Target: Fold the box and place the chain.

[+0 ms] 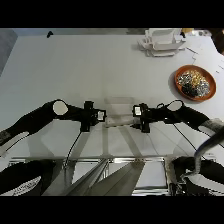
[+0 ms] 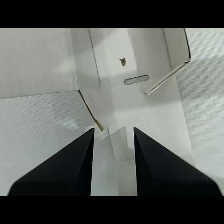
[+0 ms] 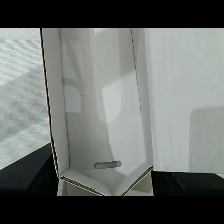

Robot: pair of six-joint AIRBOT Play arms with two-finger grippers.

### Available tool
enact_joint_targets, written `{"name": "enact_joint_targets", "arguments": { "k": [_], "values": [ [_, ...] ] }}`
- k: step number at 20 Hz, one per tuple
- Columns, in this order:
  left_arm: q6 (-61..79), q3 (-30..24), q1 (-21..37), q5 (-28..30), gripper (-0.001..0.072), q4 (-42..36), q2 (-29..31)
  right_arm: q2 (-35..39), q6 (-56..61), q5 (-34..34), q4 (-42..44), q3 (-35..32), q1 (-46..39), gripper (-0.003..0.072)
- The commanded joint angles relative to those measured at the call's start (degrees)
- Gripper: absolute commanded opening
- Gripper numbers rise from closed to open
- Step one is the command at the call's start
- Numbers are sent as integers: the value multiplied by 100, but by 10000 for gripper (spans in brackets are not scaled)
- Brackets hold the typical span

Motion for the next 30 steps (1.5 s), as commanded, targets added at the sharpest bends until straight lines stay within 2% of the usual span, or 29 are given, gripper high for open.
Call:
{"name": "enact_joint_targets", "arguments": {
  "k": [1, 8, 14, 18, 30],
  "values": [
    [232, -66, -22, 127, 282, -304, -24, -2, 2, 0, 2, 0, 4, 452],
    [577, -66, -282, 125, 273, -605, -52, 0, 2, 0, 2, 0, 4, 452],
    [553, -66, -291, -48, 272, -643, -164, -2, 2, 2, 2, 0, 4, 452],
    [555, -66, -323, -83, 272, -931, -164, 0, 2, 2, 2, 0, 4, 452],
    [557, -66, -568, 496, 266, -1460, -238, -2, 2, 2, 2, 0, 4, 452]
  ]
}}
